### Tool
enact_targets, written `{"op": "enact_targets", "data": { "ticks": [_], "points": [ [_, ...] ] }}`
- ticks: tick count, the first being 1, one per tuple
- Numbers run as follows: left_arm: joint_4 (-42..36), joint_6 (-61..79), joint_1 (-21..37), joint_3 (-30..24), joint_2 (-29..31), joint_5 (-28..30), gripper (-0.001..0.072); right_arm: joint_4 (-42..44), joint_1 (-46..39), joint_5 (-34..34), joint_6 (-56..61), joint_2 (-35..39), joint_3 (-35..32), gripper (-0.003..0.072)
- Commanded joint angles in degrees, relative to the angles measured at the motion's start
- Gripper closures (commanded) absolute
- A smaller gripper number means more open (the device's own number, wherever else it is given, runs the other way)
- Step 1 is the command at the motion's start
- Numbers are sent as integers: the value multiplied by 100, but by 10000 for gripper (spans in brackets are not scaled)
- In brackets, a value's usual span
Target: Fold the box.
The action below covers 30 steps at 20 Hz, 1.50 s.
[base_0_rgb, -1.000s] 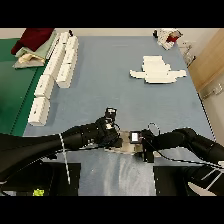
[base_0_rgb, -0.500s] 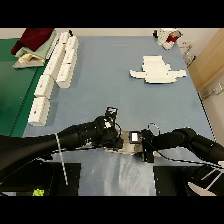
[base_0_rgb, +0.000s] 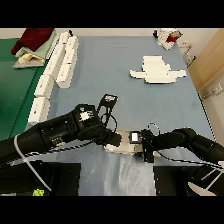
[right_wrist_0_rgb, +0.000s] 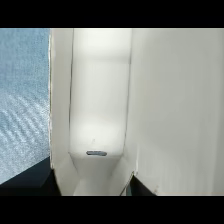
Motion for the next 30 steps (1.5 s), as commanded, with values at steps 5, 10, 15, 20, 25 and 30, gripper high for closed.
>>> {"op": "enact_targets", "data": {
  "ticks": [5, 10, 15, 20, 25, 30],
  "points": [
    [-367, 1635, 133, -17, 426, -42, 697, 0, 0, -4, 2, -2, 2, 151],
    [-1014, 5410, 1401, -979, 1683, 125, 696, 0, 0, -4, 2, -2, 2, 151],
    [-2680, 9530, 3296, -2175, 2026, 1401, 12, 0, 0, -4, 2, -2, 2, 150],
    [-4404, 12631, 4094, -2955, 1353, 1803, 12, 0, 0, -2, 2, -2, 2, 151],
    [-5117, 14603, 3812, -3239, 492, 2131, 12, -2, 0, -4, 2, -2, 2, 151],
    [-5556, 14987, 3534, -3239, 63, 2544, 12, -2, 0, -2, 2, -2, 2, 151]
  ]
}}
